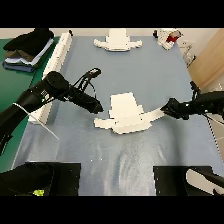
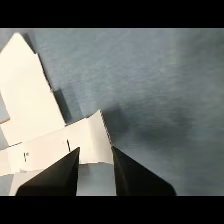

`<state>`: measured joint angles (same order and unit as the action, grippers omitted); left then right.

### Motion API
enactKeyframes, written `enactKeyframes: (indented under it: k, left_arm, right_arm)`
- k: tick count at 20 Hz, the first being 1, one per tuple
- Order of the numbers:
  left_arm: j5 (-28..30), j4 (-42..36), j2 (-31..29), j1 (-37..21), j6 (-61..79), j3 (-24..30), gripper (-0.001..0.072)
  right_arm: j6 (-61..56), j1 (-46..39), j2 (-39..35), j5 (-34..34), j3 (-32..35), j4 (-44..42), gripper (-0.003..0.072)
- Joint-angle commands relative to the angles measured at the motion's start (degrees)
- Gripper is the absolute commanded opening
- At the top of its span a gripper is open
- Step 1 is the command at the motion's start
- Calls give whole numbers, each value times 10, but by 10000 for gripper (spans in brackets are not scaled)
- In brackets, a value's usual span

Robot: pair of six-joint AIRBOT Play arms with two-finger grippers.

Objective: Fold the box.

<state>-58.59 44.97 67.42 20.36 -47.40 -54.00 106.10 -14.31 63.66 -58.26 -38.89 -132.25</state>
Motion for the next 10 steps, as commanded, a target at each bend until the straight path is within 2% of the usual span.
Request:
enactKeyframes:
  k: [1, 6, 10]
  left_arm:
    - [1, 0, 0, 0, 0, 0, 15]
    - [1, -2, 0, 0, 0, 0, 15]
    - [1, -2, 0, 0, 0, 0, 15]
  right_arm:
    - [34, -20, 52, -50, -54, 30, 314]
    - [72, -19, 176, -132, -150, 30, 314]
    - [113, -16, 221, -163, -166, -8, 314]
